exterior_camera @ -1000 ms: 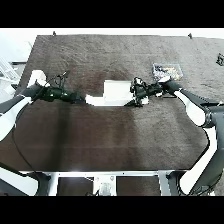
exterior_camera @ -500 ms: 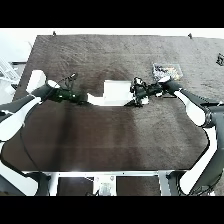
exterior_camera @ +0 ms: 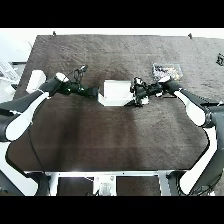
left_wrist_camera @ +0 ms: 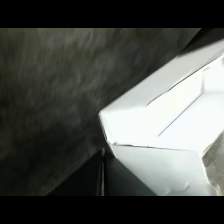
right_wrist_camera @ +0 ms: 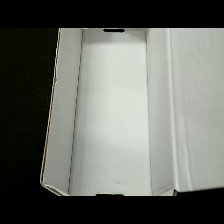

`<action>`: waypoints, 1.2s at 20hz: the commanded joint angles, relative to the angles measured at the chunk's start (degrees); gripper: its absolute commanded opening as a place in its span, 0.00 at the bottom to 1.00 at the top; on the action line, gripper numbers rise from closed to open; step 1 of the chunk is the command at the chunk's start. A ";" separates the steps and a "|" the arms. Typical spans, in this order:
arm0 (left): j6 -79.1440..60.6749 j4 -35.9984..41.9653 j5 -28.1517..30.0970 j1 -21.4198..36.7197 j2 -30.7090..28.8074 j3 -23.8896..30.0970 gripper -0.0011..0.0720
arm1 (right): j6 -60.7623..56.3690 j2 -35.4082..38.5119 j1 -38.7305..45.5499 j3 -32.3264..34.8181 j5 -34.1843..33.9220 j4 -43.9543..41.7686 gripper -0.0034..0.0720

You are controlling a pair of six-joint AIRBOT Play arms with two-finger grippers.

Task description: Fold the box and place the chain.

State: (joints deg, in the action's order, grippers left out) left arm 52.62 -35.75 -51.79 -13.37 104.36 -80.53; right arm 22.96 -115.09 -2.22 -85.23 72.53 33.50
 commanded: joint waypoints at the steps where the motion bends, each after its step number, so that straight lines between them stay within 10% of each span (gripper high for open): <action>1: -0.42 0.04 -2.51 -0.33 0.07 -3.58 0.43 | -0.02 0.00 -0.02 -0.02 0.00 -0.02 0.83; 12: -0.59 -1.51 -6.56 -0.33 0.22 -3.32 0.42 | -0.02 0.00 -0.02 -0.02 0.00 -0.02 0.83; 14: -0.61 -1.14 -7.50 -0.44 0.20 -3.34 0.63 | -0.02 0.00 -0.02 -0.02 0.00 -0.02 0.83; 24: -0.57 1.95 -7.32 -0.44 0.20 -3.34 0.63 | -0.02 0.00 -0.02 -0.02 0.00 -0.02 0.83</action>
State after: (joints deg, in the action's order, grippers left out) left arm 52.05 -34.68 -59.42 -13.80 104.55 -83.83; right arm 22.96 -115.09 -2.22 -85.23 72.53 33.50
